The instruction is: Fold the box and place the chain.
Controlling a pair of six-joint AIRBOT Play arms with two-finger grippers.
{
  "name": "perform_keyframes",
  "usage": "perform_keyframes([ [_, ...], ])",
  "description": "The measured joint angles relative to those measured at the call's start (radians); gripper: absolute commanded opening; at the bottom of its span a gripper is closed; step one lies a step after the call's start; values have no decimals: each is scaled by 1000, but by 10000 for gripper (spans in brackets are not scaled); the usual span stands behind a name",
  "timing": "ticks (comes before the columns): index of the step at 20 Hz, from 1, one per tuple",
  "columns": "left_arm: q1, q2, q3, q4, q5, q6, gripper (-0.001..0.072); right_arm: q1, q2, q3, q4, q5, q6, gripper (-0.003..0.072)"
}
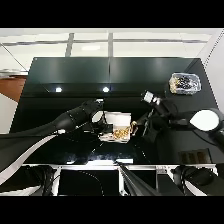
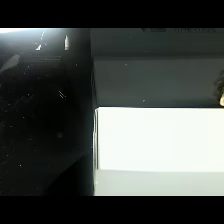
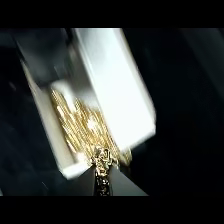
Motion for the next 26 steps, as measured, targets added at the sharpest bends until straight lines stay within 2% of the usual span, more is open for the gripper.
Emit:
perform_keyframes([
  [6,0,0,0,0,0,0,32,0,8,147,206,34,45,43],
  [10,0,0,0,0,0,0,32,0,-19,151,213,38,52,59],
  [12,0,0,0,0,0,0,32,0,-40,134,184,36,57,625],
  [13,0,0,0,0,0,0,32,0,-48,124,160,37,57,676],
  [21,0,0,0,0,1,-1,32,-78,-72,53,-152,33,43,676],
  [25,0,0,0,0,1,0,32,-88,-101,-93,-159,-51,-118,675],
  [26,0,0,0,0,1,0,32,-79,-111,-128,-139,-88,-180,617],
])
